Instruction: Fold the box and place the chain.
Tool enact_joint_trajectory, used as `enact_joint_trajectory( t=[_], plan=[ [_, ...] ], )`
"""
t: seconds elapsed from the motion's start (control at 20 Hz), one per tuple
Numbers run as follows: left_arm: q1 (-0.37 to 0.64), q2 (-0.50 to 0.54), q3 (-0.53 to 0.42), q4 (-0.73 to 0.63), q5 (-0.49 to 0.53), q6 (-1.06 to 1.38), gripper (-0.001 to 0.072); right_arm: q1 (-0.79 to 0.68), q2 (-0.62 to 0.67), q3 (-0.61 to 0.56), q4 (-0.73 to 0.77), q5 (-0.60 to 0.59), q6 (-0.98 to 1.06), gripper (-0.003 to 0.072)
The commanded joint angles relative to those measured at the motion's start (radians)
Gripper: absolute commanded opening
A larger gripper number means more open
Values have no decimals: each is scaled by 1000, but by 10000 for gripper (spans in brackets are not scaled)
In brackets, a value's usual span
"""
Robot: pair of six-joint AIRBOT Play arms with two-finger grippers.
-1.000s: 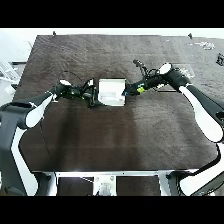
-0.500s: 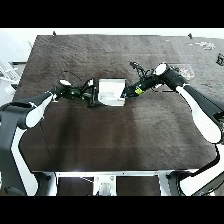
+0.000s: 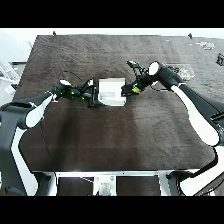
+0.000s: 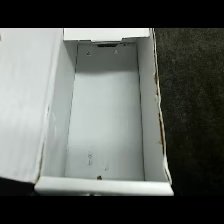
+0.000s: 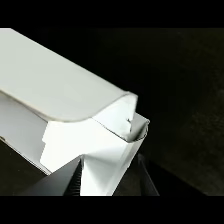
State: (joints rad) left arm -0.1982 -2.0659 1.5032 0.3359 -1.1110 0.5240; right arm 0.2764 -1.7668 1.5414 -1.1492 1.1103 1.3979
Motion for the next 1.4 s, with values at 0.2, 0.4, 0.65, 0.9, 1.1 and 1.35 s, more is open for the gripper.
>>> enact_joint_trajectory(
  t=[0.2, 0.4, 0.65, 0.9, 1.1, 1.35],
  plan=[
    [0, 1, 0, 0, 0, 0, 542, 60, 0, 4, -77, -37, 174, 426],
    [0, 1, 0, 0, 0, 0, 542, 104, 0, 4, -188, -35, 303, 426],
    [0, 1, 0, 0, 0, 0, 542, 134, 0, 4, -285, -27, 408, 426],
    [0, 1, 0, 0, 0, 0, 542, 141, 0, 4, -375, -21, 498, 426],
    [0, 1, 0, 0, 0, 0, 542, 153, -12, 21, -378, -19, 515, 425],
    [0, 1, 0, 0, 0, 0, 542, 178, -18, 50, -380, -17, 567, 425]
  ],
)
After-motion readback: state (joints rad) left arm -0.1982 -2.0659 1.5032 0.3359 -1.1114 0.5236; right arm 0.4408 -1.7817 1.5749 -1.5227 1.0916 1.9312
